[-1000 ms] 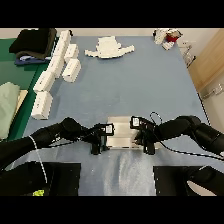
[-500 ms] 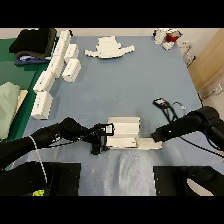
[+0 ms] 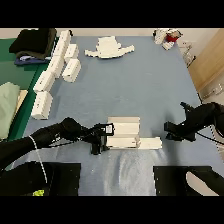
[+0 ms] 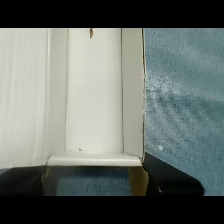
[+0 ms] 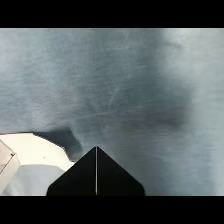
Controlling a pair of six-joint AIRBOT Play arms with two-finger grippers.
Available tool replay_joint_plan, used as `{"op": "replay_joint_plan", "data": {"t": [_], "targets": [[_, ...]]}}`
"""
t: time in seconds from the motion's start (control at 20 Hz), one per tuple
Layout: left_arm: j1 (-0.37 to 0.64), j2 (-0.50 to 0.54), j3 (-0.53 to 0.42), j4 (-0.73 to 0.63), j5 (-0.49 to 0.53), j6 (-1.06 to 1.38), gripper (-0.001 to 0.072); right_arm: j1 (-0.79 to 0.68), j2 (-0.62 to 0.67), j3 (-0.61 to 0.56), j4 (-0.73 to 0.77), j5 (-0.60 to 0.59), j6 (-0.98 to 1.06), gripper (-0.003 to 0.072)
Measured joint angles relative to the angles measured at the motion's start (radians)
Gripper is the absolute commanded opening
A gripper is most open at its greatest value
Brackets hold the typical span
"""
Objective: Fold the box.
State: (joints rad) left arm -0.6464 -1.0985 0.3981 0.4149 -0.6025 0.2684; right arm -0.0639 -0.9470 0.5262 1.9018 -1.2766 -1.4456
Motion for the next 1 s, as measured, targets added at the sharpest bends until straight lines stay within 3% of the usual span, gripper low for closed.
{"op": "replay_joint_plan", "data": {"t": [0.55,1.0], "targets": [[0.000,0.000,0.000,0.000,0.000,0.000,0.0471,-0.043,-0.073,-0.072,0.255,-0.049,-0.209,0.0003],[0.000,0.000,0.000,0.000,0.000,0.000,0.0471,0.048,-0.068,-0.076,0.372,-0.038,-0.277,0.0003]]}}
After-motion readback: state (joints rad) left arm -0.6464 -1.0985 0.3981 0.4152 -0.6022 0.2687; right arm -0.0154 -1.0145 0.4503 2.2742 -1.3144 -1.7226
